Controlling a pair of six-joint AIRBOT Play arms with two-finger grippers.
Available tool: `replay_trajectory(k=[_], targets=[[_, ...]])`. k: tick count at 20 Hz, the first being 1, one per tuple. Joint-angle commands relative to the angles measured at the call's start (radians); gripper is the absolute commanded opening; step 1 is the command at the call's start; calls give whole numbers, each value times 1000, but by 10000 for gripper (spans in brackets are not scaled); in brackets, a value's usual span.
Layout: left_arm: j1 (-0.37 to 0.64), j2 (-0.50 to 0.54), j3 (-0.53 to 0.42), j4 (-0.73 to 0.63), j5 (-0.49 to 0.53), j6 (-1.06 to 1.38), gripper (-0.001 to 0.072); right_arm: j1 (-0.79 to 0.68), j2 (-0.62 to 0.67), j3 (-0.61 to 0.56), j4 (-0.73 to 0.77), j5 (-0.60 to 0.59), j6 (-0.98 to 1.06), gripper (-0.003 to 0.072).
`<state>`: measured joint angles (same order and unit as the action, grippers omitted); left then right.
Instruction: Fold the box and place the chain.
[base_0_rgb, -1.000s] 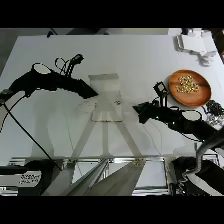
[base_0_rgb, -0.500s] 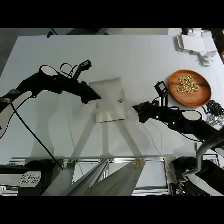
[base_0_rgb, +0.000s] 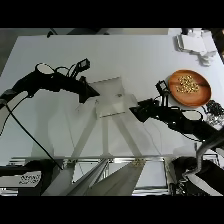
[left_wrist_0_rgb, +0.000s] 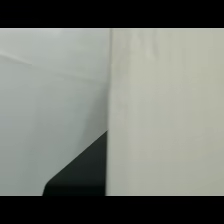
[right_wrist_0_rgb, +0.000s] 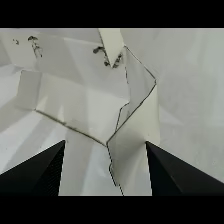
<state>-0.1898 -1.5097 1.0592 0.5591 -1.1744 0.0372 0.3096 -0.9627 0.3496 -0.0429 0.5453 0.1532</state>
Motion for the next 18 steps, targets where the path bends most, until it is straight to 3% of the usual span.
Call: replay_trajectory(k=[1, 4, 5, 8, 13, 18], targets=[[9, 76, 0, 120, -18, 139, 7, 0, 30, 3, 22, -10, 4, 558], [8, 59, -10, 174, -151, 109, 6, 0, 84, 3, 19, -35, 4, 557], [7, 46, -19, 172, -146, 121, 6, 0, 101, 3, 19, -45, 3, 556], [6, -14, -37, 122, -118, 124, 6, 0, 137, 3, 20, -85, 3, 548], [-9, -103, -37, 52, 36, 137, 6, 0, 140, 3, 13, -132, 3, 536], [-65, -121, -37, -30, 127, 264, 5, 0, 140, 3, 13, -170, 3, 536]])
